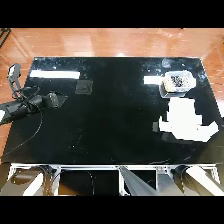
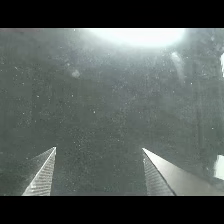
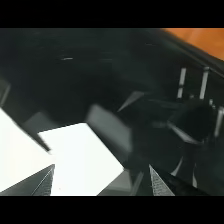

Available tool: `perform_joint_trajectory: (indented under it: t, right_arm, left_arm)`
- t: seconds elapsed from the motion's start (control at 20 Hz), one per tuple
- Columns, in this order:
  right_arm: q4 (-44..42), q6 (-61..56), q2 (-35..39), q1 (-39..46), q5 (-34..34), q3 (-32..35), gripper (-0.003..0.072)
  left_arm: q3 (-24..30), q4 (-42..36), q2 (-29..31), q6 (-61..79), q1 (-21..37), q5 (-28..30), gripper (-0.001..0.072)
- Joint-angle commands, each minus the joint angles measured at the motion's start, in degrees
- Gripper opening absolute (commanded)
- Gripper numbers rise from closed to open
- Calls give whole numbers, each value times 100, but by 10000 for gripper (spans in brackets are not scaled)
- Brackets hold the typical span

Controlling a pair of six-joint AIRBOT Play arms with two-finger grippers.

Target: Fold the box and place the chain.

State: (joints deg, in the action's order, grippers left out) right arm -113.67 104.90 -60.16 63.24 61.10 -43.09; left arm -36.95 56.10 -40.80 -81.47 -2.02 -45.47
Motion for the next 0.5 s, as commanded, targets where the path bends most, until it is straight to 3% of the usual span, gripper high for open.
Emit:
perform_joint_trajectory:
  t: [0.0,0.15,0.25,0.35,0.45]
  right_arm:
    - [621,767,-378,-619,452,-599,715]
    - [1145,855,-944,-1521,1198,-1167,715]
    - [2090,704,-1458,-2118,1725,-1484,706]
    - [2758,396,-1875,-2310,1884,-1620,707]
    - [2730,396,-2114,-2170,1978,-1657,707]
  left_arm:
    - [0,-72,-57,0,-2,9,618]
    - [0,-127,-114,0,-2,7,618]
    - [0,-168,-131,0,-2,0,618]
    - [0,-245,-133,0,-2,-7,618]
    - [0,-269,-133,0,-2,-9,618]
